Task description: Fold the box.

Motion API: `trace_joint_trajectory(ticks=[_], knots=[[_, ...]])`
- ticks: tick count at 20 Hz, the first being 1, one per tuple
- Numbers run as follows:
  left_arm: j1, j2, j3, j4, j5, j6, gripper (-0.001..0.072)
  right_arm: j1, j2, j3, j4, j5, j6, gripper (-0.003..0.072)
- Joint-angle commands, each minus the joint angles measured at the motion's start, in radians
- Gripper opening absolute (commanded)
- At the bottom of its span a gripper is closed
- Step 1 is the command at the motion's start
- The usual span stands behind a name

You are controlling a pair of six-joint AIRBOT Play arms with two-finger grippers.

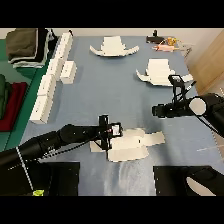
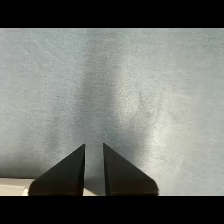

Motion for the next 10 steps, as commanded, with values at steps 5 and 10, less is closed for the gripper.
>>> trace_joint_trajectory(ticks=[5,10], knots=[[-0.024,-0.055,-0.018,0.002,0.032,0.001,0.0011,0.002,0.001,0.000,0.000,-0.009,0.003,0.0180],[-0.024,-0.046,-0.019,0.002,0.008,0.000,0.0013,0.002,0.001,0.000,0.000,-0.009,0.002,0.0180]])
